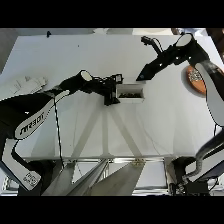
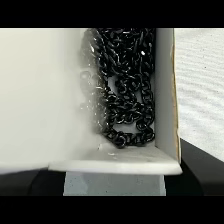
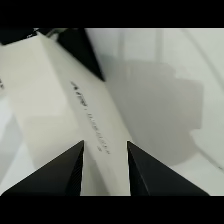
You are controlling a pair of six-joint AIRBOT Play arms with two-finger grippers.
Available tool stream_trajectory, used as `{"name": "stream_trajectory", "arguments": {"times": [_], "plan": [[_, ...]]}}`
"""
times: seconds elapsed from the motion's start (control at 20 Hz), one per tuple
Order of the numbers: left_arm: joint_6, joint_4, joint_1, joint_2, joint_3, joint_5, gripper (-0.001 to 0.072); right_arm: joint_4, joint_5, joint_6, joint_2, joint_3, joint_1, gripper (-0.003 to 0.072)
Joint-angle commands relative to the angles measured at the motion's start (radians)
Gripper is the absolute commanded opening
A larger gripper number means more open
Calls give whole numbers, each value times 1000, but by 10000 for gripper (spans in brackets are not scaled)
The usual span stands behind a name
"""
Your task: Fold the box and place the chain.
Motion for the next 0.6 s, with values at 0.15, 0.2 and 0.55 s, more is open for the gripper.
{"name": "stream_trajectory", "arguments": {"times": [0.15,0.2,0.55], "plan": [[0,0,0,1,0,0,214,21,61,-125,-1,0,89,346],[0,0,0,1,0,0,214,10,53,-146,1,0,102,348],[0,0,0,1,-1,0,214,-154,2,-153,2,0,159,329]]}}
